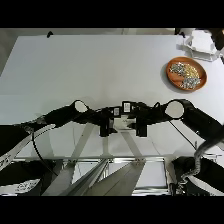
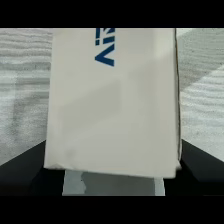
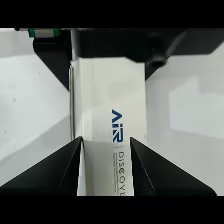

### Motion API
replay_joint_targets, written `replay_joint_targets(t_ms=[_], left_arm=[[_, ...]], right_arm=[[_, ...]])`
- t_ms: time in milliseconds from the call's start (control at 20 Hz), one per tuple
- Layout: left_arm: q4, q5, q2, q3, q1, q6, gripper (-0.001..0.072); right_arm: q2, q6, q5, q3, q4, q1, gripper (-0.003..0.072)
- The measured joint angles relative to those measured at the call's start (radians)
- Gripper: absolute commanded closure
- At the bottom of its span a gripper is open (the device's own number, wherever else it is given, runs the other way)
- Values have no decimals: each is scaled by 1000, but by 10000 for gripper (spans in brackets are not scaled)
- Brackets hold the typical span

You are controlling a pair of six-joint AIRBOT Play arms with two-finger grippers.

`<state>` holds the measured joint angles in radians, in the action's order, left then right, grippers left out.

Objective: Fold the box and place the chain.

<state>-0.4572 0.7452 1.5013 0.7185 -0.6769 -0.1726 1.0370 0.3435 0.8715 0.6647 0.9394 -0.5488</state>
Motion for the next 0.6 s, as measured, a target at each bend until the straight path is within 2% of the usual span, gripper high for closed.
replay_joint_targets(t_ms=[250, 350, 600], left_arm=[[0, 0, 0, 0, 0, 1, 275], [0, 0, 0, 0, 0, 1, 275], [0, 0, 0, 0, 0, 1, 275]], right_arm=[[-64, 0, -45, 0, -12, 0, 347], [-77, 0, -37, -3, -24, 0, 389], [-88, -13, -21, -19, -12, 0, 377]])
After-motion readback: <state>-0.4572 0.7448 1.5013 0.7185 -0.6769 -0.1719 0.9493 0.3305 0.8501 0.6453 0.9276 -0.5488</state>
